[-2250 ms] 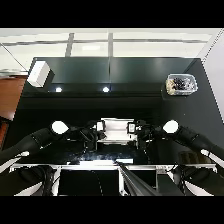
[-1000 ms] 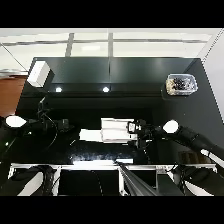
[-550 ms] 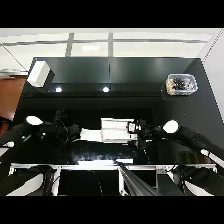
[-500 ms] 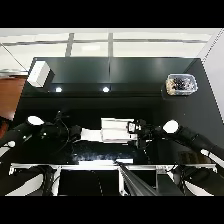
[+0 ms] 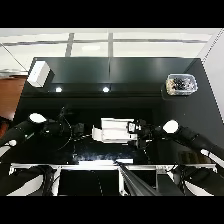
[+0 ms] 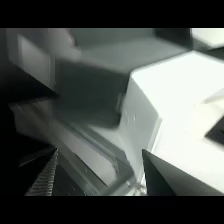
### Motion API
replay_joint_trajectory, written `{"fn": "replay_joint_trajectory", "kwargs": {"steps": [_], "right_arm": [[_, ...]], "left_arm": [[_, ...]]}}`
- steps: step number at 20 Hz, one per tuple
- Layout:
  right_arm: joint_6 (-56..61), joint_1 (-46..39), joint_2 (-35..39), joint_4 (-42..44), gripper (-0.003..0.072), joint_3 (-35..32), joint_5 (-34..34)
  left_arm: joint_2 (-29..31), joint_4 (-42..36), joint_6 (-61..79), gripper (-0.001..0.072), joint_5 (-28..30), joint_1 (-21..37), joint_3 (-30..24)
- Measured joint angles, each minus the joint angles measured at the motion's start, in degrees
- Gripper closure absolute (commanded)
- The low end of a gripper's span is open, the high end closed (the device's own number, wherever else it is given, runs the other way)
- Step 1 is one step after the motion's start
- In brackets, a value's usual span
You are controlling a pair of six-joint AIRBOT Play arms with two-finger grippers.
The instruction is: Fold the box and place the chain.
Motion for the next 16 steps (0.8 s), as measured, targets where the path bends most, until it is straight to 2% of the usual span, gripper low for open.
{"fn": "replay_joint_trajectory", "kwargs": {"steps": [4, 7, 11, 16], "right_arm": [[0.0, 0.0, 0.0, 0.0, 0.0267, 0.0, 0.0], [0.0, 0.0, 0.0, 0.0, 0.0267, 0.0, 0.0], [0.0, 0.0, 0.0, 0.0, 0.0267, 0.0, 0.0], [0.0, 0.0, 0.0, 0.0, 0.0267, 0.0, 0.0]], "left_arm": [[2.4, 0.2, 0.2, 0.0024, 0.9, -1.6, 0.7], [4.7, -1.0, 0.0, 0.0024, 0.9, -6.0, 1.3], [7.0, -1.6, -3.1, 0.0024, 4.6, -13.5, 3.5], [7.8, -0.6, -6.9, 0.0030, 7.5, -18.2, 5.0]]}}
